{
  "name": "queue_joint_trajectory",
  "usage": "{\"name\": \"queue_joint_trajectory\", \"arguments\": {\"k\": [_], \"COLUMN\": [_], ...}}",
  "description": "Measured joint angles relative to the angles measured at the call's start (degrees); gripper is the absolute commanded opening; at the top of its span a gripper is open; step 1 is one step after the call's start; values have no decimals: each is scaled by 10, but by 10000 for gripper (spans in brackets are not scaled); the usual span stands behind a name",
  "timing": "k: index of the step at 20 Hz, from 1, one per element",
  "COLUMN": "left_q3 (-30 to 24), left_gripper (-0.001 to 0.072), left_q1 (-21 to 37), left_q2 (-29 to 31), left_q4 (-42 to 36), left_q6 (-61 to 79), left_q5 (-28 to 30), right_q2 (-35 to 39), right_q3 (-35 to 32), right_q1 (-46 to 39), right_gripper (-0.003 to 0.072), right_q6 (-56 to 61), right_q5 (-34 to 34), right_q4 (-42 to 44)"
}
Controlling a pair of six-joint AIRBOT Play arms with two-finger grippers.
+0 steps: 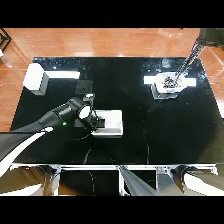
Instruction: Fold the box and place the chain.
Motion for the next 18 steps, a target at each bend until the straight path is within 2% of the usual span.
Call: {"name": "queue_joint_trajectory", "arguments": {"k": [5,10,14,18], "left_q3": [0,0,0,0], "left_gripper": [21,21,21,21], "left_q1": [0,0,0,0], "left_q2": [0,0,0,-2], "left_q4": [1,1,1,1], "left_q6": [0,0,0,0], "left_q5": [0,0,0,0], "right_q2": [74,136,154,158], "right_q3": [-2,-30,-58,-86], "right_q1": [22,89,153,200], "right_gripper": [18,18,18,18], "right_q6": [-14,-16,-9,-5], "right_q5": [27,63,107,132], "right_q4": [33,46,72,134]}}
